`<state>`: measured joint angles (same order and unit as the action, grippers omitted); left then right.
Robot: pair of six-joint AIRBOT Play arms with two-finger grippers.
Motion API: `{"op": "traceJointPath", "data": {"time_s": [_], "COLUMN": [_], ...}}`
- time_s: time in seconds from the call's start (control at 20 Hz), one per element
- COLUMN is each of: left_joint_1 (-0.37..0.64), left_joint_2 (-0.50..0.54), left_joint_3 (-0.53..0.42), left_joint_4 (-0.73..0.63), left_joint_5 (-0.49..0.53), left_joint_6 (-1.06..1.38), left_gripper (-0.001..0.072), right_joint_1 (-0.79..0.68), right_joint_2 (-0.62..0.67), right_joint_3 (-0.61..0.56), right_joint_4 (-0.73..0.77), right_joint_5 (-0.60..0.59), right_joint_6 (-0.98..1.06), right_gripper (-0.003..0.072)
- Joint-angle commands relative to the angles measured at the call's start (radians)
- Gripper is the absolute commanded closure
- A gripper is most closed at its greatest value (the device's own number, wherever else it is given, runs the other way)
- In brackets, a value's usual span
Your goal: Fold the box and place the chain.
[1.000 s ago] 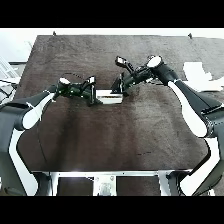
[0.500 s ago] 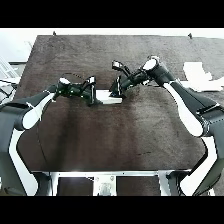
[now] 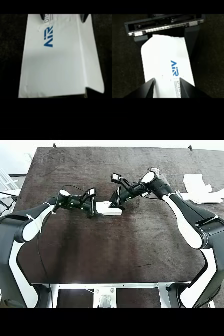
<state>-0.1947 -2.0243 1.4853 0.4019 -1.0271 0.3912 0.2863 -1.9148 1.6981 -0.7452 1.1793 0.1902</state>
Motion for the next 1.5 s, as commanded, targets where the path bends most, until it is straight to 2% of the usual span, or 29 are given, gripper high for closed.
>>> {"op": "traceJointPath", "data": {"time_s": [0.0, 0.35, 0.55, 1.05, 1.15, 1.45], "left_joint_1": [0.000, 0.000, 0.000, 0.000, 0.000, 0.000], "left_joint_2": [0.000, 0.000, 0.000, 0.000, 0.000, 0.000], "left_joint_3": [0.000, 0.000, 0.000, 0.000, 0.000, 0.000], "left_joint_4": [0.002, 0.002, 0.002, 0.002, 0.002, 0.002], "left_joint_5": [-0.004, -0.005, -0.004, -0.005, -0.005, -0.005], "left_joint_6": [0.002, 0.002, 0.002, 0.002, 0.002, 0.002], "left_gripper": [0.0296, 0.0296, 0.0296, 0.0296, 0.0296, 0.0296], "right_joint_1": [0.001, 0.001, 0.006, 0.031, 0.031, 0.037], "right_joint_2": [-0.001, 0.000, -0.001, -0.008, -0.008, -0.008], "right_joint_3": [0.002, 0.071, 0.071, 0.067, 0.056, 0.011], "right_joint_4": [-0.008, -0.008, -0.061, -0.060, -0.060, -0.058], "right_joint_5": [-0.020, -0.019, -0.026, -0.039, -0.039, -0.038], "right_joint_6": [0.000, 0.016, 0.019, 0.045, 0.045, 0.064], "right_gripper": [0.0302, 0.0322, 0.0321, 0.0323, 0.0390, 0.0389]}}
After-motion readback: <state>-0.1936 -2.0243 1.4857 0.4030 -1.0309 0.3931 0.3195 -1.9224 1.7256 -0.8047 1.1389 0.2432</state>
